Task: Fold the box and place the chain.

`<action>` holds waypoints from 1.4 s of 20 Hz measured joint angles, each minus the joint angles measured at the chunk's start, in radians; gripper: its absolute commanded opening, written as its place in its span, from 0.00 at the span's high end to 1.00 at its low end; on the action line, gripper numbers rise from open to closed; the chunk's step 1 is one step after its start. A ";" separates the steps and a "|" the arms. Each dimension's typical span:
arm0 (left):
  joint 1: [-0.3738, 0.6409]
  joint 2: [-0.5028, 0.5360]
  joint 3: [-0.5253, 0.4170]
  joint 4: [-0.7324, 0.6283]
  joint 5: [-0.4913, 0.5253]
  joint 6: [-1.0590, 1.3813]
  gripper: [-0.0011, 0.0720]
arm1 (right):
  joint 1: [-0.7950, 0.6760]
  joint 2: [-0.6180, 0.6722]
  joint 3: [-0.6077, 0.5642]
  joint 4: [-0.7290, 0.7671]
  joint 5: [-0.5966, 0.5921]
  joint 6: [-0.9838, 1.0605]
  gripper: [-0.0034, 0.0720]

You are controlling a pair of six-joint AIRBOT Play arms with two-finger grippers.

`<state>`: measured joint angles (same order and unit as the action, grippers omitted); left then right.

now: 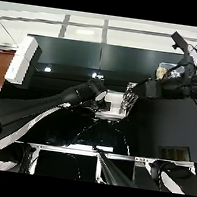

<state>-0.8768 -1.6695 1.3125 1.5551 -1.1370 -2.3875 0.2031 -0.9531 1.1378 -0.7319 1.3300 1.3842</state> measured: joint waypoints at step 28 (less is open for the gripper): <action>0.000 0.000 0.000 0.000 0.001 0.000 0.95 | -0.167 -0.003 -0.313 -0.467 -0.122 -0.007 0.53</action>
<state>-0.8768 -1.6691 1.3128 1.5551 -1.1362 -2.3871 0.0360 -0.9562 0.8246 -1.1992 1.2076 1.3769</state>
